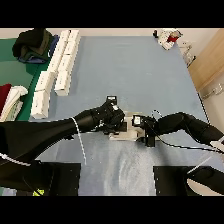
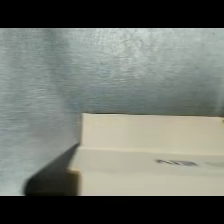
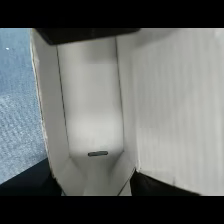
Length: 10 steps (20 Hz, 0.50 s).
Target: Fold the box.
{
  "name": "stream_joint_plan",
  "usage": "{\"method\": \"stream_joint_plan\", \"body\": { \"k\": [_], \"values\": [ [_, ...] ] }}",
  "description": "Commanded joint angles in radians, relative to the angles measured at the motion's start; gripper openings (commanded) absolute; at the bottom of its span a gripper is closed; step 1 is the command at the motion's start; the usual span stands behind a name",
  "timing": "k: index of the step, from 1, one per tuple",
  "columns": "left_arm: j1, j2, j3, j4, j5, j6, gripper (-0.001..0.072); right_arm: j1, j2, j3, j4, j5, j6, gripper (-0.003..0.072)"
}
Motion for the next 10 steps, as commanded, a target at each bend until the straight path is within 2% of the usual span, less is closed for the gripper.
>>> {"method": "stream_joint_plan", "body": {
  "k": [1, 3, 4, 10],
  "values": [
    [-0.005, -0.009, 0.002, -0.002, 0.022, -0.001, 0.0092, 0.0, 0.0, 0.001, 0.0, 0.0, 0.0, 0.051],
    [-0.01, -0.009, 0.002, 0.004, 0.019, -0.01, 0.007, 0.0, 0.0, 0.001, 0.0, 0.0, 0.0, 0.051],
    [-0.011, -0.009, 0.002, 0.004, 0.019, -0.009, 0.0012, 0.0, 0.0, 0.001, 0.0, 0.0, 0.0, 0.051],
    [-0.015, -0.009, 0.002, 0.005, -0.016, -0.008, 0.0013, 0.0, 0.0, 0.001, 0.0, 0.0, 0.0, 0.0509]
  ]
}}
